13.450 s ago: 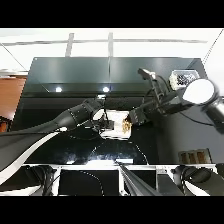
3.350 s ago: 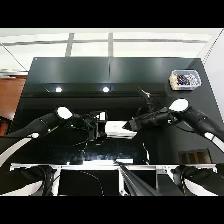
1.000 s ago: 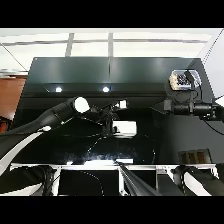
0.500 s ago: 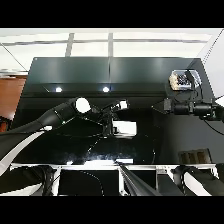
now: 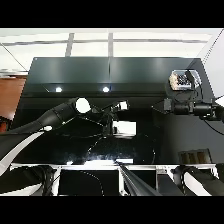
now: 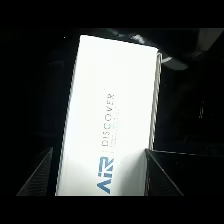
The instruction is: Fold the box and place the chain.
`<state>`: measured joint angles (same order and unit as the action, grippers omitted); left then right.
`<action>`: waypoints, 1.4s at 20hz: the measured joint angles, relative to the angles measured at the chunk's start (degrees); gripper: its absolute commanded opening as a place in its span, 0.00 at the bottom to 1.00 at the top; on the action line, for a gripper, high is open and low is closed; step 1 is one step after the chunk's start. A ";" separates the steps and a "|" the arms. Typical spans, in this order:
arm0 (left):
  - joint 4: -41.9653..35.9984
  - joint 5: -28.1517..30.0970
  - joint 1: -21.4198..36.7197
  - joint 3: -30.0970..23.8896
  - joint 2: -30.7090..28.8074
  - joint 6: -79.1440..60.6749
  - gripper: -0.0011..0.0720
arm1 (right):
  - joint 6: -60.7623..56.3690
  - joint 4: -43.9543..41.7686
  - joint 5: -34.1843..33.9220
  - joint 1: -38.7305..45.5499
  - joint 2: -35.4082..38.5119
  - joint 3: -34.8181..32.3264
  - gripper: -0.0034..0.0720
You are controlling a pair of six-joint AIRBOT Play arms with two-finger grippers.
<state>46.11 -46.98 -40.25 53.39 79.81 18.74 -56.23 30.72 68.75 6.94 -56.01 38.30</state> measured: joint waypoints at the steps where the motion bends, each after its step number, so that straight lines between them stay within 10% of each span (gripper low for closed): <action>1: 0.24 0.09 -0.17 0.00 -0.13 -0.04 0.99 | -0.13 0.00 0.00 0.00 0.00 0.00 0.09; 28: 9.53 -4.11 -2.23 3.10 -5.44 8.44 0.99 | -0.59 0.02 1.51 0.00 0.00 0.00 0.09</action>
<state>55.64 -51.09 -42.48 56.49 74.37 27.18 -56.82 30.74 70.26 6.94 -56.01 38.30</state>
